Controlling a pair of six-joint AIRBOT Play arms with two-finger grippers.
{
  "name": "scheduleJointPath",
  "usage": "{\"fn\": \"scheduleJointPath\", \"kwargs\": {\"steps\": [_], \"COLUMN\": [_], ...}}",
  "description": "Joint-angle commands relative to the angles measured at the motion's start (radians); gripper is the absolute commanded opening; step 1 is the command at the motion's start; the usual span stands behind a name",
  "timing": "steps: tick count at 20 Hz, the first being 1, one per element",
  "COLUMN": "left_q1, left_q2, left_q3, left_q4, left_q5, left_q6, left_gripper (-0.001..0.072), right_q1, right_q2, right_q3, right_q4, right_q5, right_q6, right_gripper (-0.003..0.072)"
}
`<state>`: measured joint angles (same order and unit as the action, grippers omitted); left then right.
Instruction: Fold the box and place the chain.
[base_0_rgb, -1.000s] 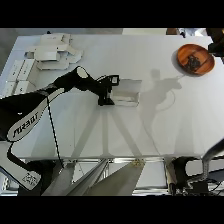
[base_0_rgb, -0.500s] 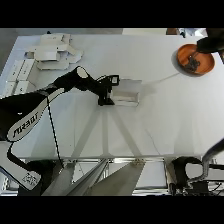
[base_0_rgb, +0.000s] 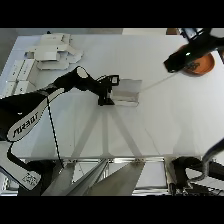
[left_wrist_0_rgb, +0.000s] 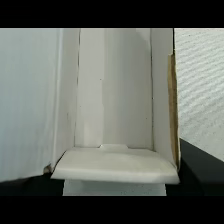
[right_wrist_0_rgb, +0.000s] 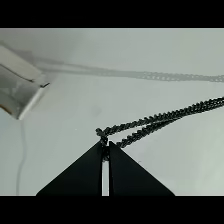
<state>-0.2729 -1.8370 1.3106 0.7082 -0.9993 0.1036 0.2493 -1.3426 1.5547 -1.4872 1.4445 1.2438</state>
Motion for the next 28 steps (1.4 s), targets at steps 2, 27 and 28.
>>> {"fn": "scheduleJointPath", "kwargs": {"steps": [2, 27, 28], "left_q1": [0.001, 0.001, 0.001], "left_q2": [0.0, 0.0, 0.0], "left_q3": [0.001, 0.001, 0.001], "left_q4": [0.0, 0.0, 0.0], "left_q5": [0.0, 0.0, 0.0], "left_q6": [0.0, 0.0, 0.0], "left_gripper": [0.0584, 0.0584, 0.0584], "right_q1": [0.174, 0.334, 0.334], "right_q2": [0.012, -0.285, -0.303], "right_q3": [-0.068, -0.09, -0.09], "right_q4": [0.019, -0.084, -0.088], "right_q5": [0.008, -0.224, -0.226], "right_q6": [0.028, 0.056, 0.069], "right_gripper": [0.0012, 0.0014, 0.0015]}}
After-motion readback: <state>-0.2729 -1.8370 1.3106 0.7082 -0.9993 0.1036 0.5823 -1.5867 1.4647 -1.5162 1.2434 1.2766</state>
